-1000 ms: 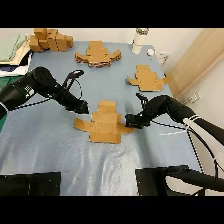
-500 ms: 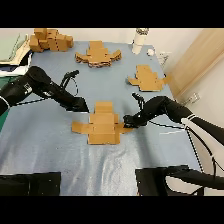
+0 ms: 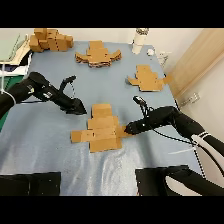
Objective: Fold the box.
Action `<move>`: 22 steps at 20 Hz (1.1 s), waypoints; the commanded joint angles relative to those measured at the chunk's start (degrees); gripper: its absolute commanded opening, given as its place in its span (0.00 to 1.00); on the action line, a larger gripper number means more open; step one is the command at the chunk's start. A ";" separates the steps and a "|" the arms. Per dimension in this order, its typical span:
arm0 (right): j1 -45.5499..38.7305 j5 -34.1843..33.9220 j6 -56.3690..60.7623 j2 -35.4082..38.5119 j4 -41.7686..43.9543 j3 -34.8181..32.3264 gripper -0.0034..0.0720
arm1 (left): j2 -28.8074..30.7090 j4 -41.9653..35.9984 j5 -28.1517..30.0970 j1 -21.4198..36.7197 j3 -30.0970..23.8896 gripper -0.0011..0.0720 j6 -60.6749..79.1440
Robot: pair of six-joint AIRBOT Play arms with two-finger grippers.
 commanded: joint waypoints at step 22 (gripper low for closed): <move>0.02 0.00 -7.50 1.27 3.41 -1.79 0.05 | -13.79 -13.07 -7.43 -4.09 3.56 0.30 15.28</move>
